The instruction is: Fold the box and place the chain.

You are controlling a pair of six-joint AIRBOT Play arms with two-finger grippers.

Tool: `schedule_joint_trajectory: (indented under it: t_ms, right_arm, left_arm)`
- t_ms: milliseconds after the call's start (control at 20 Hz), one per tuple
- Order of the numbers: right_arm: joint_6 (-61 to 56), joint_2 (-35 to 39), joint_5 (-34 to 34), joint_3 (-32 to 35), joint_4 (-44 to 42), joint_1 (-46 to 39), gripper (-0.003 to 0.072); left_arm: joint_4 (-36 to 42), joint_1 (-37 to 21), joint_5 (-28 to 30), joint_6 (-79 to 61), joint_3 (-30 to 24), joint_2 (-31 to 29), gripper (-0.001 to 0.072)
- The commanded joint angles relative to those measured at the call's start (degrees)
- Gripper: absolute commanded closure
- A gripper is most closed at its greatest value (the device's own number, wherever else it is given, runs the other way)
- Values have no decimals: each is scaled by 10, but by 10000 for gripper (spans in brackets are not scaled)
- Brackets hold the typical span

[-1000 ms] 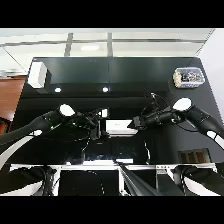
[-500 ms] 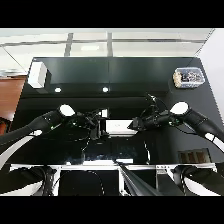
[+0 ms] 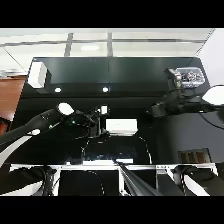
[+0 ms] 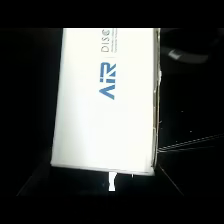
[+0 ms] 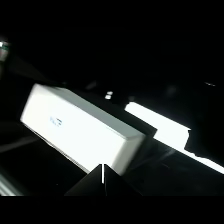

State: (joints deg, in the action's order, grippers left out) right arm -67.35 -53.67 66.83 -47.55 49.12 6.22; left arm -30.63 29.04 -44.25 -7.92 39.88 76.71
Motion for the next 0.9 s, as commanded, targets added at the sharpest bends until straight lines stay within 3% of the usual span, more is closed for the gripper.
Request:
schedule_joint_trajectory:
  t_ms: [0,150,300,550,850]
  right_arm:
    - [-26,55,27,-21,81,-71,669]
    - [-26,56,16,-20,81,-84,669]
    - [-26,56,-6,-20,79,-83,669]
    - [-26,56,-5,-20,80,-83,669]
    - [-25,56,0,-20,104,-83,669]
  left_arm:
    - [-82,-10,-32,64,26,-19,3]
    - [-128,-8,-118,154,87,-28,4]
    - [-75,22,-114,174,146,-1,4]
    - [-67,81,-119,207,258,110,4]
    - [-95,87,-174,228,275,148,4]
